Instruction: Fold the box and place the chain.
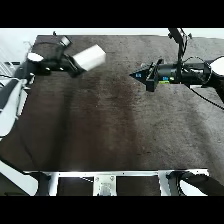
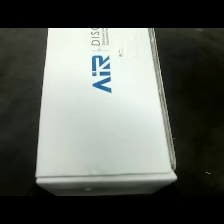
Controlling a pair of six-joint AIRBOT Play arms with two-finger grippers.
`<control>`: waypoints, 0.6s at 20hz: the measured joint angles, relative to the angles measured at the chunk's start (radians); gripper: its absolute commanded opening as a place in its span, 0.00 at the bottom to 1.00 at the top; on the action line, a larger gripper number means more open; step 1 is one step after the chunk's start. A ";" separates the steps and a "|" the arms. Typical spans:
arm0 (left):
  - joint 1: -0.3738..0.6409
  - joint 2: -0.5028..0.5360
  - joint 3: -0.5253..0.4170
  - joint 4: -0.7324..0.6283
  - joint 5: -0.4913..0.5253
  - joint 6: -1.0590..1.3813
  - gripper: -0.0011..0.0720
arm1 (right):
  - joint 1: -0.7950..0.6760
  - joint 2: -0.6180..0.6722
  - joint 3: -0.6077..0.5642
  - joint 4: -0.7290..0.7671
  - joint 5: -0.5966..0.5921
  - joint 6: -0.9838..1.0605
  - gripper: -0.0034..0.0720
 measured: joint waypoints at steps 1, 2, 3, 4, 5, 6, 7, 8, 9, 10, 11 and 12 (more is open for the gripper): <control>0.031 0.011 -0.006 0.008 0.054 -0.060 0.03 | -0.002 0.005 -0.011 0.000 -0.004 0.005 0.06; 0.064 0.020 -0.018 0.014 0.108 -0.119 0.03 | -0.003 0.010 -0.021 0.002 -0.010 0.011 0.06; 0.092 0.025 -0.033 0.020 0.162 -0.167 0.04 | -0.004 0.011 -0.030 0.003 -0.017 0.014 0.06; 0.119 0.030 -0.053 0.021 0.212 -0.209 0.04 | -0.005 0.013 -0.039 0.002 -0.025 0.018 0.06; 0.141 0.034 -0.075 0.022 0.259 -0.240 0.04 | -0.007 0.015 -0.047 0.003 -0.036 0.019 0.06; 0.163 0.036 -0.103 0.024 0.308 -0.266 0.04 | -0.007 0.016 -0.055 0.003 -0.043 0.021 0.06; 0.182 0.037 -0.134 0.028 0.356 -0.285 0.04 | -0.007 0.017 -0.063 0.003 -0.049 0.021 0.06; 0.195 0.037 -0.161 0.029 0.400 -0.298 0.04 | -0.007 0.017 -0.072 0.005 -0.057 0.022 0.06; 0.202 0.035 -0.186 0.029 0.436 -0.307 0.04 | -0.007 0.018 -0.081 0.007 -0.065 0.022 0.06; 0.208 0.031 -0.208 0.029 0.471 -0.314 0.04 | -0.007 0.018 -0.092 0.011 -0.074 0.022 0.06; 0.213 0.023 -0.224 0.031 0.494 -0.320 0.04 | -0.007 0.018 -0.101 0.015 -0.082 0.023 0.06; 0.218 0.012 -0.237 0.035 0.515 -0.322 0.04 | -0.007 0.018 -0.112 0.019 -0.090 0.023 0.06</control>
